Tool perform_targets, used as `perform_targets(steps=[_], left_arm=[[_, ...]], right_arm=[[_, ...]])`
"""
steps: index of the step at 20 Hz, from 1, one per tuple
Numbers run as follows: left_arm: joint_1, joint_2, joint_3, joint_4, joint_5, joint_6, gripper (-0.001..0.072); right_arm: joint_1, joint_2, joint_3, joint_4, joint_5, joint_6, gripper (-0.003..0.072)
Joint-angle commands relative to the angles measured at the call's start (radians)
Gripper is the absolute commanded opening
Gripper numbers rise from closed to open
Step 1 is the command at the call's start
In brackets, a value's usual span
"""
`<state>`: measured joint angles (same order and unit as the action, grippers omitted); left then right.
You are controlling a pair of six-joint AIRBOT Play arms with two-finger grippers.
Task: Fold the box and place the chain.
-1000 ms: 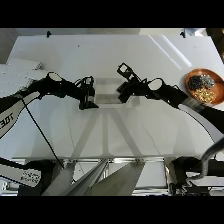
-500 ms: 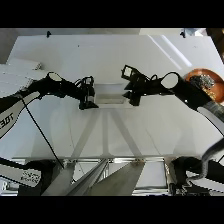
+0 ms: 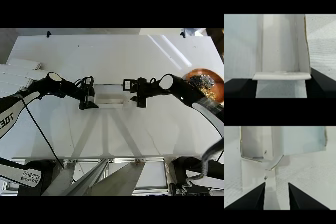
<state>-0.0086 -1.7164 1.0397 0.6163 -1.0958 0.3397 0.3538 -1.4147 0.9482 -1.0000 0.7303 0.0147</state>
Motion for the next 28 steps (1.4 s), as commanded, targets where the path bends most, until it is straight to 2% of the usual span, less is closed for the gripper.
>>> perform_targets(steps=[1, 4, 10, 11, 14, 16, 18, 21, 28], left_arm=[[0.001, -0.001, 0.0, 0.0, 0.0, 0.0, 0.0174], [0.001, -0.001, 0.0, 0.0, 0.0, 0.0, 0.0174], [0.001, -0.001, 0.0, 0.0, 0.0, 0.0, 0.0174], [0.001, -0.001, 0.0, 0.0, 0.0, 0.0, 0.0174], [0.001, -0.001, 0.0, 0.0, 0.0, 0.0, 0.0174], [0.001, -0.001, 0.0, 0.0, 0.0, 0.0, 0.0174], [0.001, -0.001, 0.0, 0.0, 0.0, 0.0, 0.0174], [0.001, -0.001, 0.0, 0.0, 0.0, 0.0, 0.0174], [0.001, -0.001, 0.0, 0.0, 0.0, 0.0, 0.0174]], right_arm=[[0.0, -0.034, 0.0, 0.032, -0.005, -0.058, 0.0323], [0.0, -0.038, 0.0, 0.119, 0.025, -0.13, 0.0323], [0.003, -0.038, 0.0, 0.163, 0.103, -0.13, 0.0314], [0.003, -0.038, 0.0, 0.171, 0.111, -0.13, 0.0289], [0.017, -0.038, 0.0, 0.17, 0.122, -0.151, 0.0281], [0.032, -0.039, 0.0, 0.17, 0.113, -0.159, 0.0245], [0.04, -0.048, 0.0, 0.17, 0.089, -0.158, 0.0217], [0.044, -0.06, 0.0, 0.162, 0.039, -0.154, 0.0217], [0.028, -0.058, 0.0, 0.076, 0.158, -0.054, 0.0217]])
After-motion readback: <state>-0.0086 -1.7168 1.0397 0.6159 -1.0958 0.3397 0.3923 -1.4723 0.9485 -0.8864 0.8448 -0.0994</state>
